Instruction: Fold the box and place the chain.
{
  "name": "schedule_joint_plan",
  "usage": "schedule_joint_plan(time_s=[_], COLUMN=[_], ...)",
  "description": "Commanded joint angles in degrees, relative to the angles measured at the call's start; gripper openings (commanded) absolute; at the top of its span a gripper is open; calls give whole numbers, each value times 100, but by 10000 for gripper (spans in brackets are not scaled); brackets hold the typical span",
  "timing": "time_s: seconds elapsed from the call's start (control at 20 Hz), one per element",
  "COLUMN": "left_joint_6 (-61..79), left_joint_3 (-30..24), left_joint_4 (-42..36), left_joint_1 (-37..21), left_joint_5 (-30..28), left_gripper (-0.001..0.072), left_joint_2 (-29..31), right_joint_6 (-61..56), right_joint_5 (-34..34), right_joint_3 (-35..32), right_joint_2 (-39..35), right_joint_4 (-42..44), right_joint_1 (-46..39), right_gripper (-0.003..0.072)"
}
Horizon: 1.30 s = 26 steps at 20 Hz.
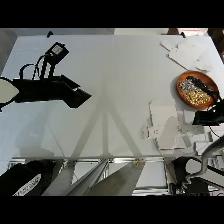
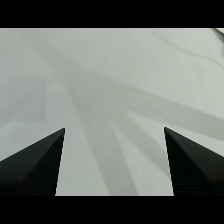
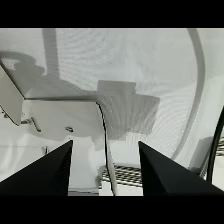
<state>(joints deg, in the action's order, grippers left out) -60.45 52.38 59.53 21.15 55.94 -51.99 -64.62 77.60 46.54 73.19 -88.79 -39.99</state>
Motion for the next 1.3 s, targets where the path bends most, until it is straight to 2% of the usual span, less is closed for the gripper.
schedule_joint_plan(time_s=[0.0, 0.25, 0.35, 0.45, 0.5, 0.55, 0.6, 0.9, 1.1, 1.25], left_joint_6=[2, 2, 2, 2, 2, 2, 2, 2, 2, 2], left_joint_3=[0, 0, 0, 0, 0, 0, 0, 0, 0, 0], left_joint_4=[0, 0, 2, 0, 2, 0, 0, 0, 2, 0], left_joint_1=[2, 2, 2, 2, 2, 2, 2, 2, 2, 2], left_joint_5=[0, -2, -2, -2, 0, 0, -2, 0, 0, -2], left_gripper=[699, 699, 699, 699, 699, 699, 699, 699, 699, 699], left_joint_2=[2, 4, 2, 2, 2, 2, 2, 2, 4, 2], right_joint_6=[0, -2, 7, 17, 20, 24, 59, 315, 986, 1287], right_joint_5=[-33, 13, 20, -90, -118, -131, -155, -68, -216, -365], right_joint_3=[-52, -111, -269, -341, -341, -341, -341, -341, -341, -341], right_joint_2=[4, 15, 33, 33, 31, 31, 26, -61, -297, -348], right_joint_4=[-92, -76, -79, -63, -44, -35, -33, 361, 1565, 2201], right_joint_1=[9, 9, 11, 11, 11, 11, 11, 11, 118, 525], right_gripper=[398, 386, 284, 270, 219, 99, 18, 17, 17, 16])
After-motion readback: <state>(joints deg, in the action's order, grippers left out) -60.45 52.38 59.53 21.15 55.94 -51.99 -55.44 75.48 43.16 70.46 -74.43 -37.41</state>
